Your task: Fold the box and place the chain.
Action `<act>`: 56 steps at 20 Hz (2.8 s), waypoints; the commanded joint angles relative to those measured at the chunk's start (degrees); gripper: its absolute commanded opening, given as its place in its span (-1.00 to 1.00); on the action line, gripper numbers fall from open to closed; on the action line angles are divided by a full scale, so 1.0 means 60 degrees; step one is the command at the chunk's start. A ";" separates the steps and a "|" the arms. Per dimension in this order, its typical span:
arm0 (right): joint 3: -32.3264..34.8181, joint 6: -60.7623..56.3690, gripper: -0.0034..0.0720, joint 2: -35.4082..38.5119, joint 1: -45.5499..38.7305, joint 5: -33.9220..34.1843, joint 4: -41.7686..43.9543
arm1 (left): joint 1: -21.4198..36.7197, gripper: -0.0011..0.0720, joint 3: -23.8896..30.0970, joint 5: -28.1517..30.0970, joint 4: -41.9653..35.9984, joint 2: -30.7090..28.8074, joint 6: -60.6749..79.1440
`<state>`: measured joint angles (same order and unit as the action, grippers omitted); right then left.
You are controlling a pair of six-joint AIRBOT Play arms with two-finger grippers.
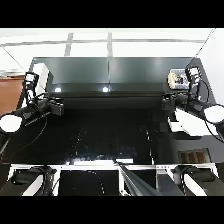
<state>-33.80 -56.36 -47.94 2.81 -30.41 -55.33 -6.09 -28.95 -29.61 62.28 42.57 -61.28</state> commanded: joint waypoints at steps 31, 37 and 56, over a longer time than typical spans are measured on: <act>-0.0095 -0.2528 0.98 -0.0375 -0.1180 -0.0091 0.0091 | -0.0379 1.00 -0.0958 -0.1759 0.1596 0.1373 -0.3723; -0.3115 -0.3096 0.98 -0.2160 -0.6470 -0.2681 -0.1902 | 0.0149 0.99 -0.1300 -0.3133 0.3162 0.1381 -0.5118; -0.6889 0.0444 0.98 -0.7034 -0.9919 -0.6936 -0.2251 | 0.0131 0.99 -0.1290 -0.3089 0.1931 0.1501 -0.5078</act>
<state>-72.10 -54.17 -89.71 -56.53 -70.57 -70.48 -5.32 -36.64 -48.05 74.08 51.53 -91.72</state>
